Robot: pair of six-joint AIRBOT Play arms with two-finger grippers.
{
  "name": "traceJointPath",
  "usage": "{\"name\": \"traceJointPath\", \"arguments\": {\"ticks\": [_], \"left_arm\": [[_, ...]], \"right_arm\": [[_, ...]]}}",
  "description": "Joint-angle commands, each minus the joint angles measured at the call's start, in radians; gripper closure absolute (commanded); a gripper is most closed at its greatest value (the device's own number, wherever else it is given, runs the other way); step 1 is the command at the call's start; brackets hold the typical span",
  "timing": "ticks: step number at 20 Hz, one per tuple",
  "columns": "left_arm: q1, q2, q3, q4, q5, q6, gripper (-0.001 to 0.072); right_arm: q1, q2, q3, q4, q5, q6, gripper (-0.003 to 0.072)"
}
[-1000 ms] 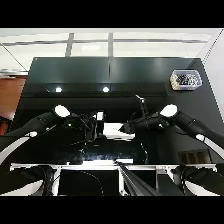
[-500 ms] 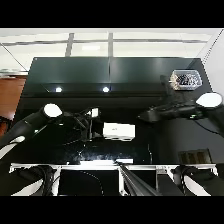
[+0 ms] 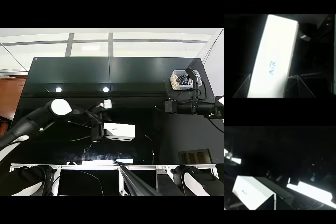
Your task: Fold the box and place the chain.
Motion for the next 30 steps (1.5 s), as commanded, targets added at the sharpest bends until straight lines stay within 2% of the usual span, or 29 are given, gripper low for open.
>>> {"name": "traceJointPath", "arguments": {"ticks": [1,4,8,20,30], "left_arm": [[-0.098,-0.098,0.056,0.002,0.08,-0.031,-0.0004],[-0.137,-0.137,0.068,0.006,0.133,-0.03,-0.0004],[-0.137,-0.15,0.069,0.011,0.166,-0.029,-0.0004],[-0.137,-0.157,0.072,0.035,0.082,-0.031,-0.0004],[-0.139,-0.159,0.072,0.083,0.082,-0.03,-0.0004]], "right_arm": [[-0.008,0.002,0.001,-0.003,-0.014,0.004,0.0644],[-0.008,0.002,0.001,-0.003,-0.014,0.004,0.0644],[-0.008,0.002,0.001,-0.003,-0.019,0.003,0.0643],[-0.008,0.002,0.001,-0.004,-0.037,0.003,0.0644],[-0.008,0.002,-0.001,-0.003,-0.039,0.003,0.0644]]}}
